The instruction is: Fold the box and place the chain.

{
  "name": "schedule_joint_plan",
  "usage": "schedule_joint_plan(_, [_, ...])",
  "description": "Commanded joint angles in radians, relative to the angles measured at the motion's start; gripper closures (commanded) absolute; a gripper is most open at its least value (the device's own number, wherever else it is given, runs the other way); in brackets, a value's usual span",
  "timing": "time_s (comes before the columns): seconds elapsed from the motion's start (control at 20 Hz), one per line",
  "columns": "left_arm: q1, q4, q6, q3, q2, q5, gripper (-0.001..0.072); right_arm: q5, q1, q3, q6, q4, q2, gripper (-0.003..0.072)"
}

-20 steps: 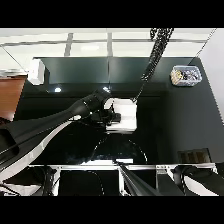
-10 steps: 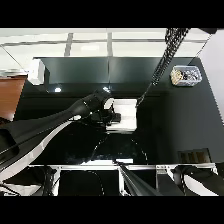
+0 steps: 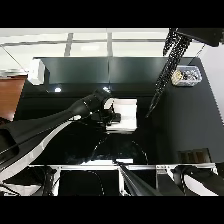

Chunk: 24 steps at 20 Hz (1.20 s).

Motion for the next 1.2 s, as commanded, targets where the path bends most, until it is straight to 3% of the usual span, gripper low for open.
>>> schedule_joint_plan(0.0, [0.000,0.000,0.000,0.001,0.000,0.001,0.0683,-0.019,0.051,-0.033,-0.002,0.039,0.000,0.0674])
schedule_joint_plan(0.15, [0.000,0.000,0.000,0.001,0.000,0.000,0.0683,-0.073,0.098,-0.092,-0.012,0.027,-0.007,0.0674])
schedule_joint_plan(0.35, [0.000,0.000,0.000,0.001,0.000,0.001,0.0683,-0.056,0.099,-0.162,-0.011,0.012,-0.023,0.0674])
schedule_joint_plan(0.7, [0.000,0.000,0.000,0.001,0.000,0.003,0.0683,-0.053,0.105,-0.563,-0.003,0.004,-0.023,0.0674])
schedule_joint_plan(0.9, [0.000,0.000,0.000,0.001,0.000,0.004,0.0683,-0.191,0.175,-0.766,0.004,0.003,-0.024,0.0674])
schedule_joint_plan(1.15, [0.000,0.000,0.000,0.001,0.000,0.004,0.0683,-0.299,0.184,-0.852,0.005,-0.007,-0.025,0.0674])
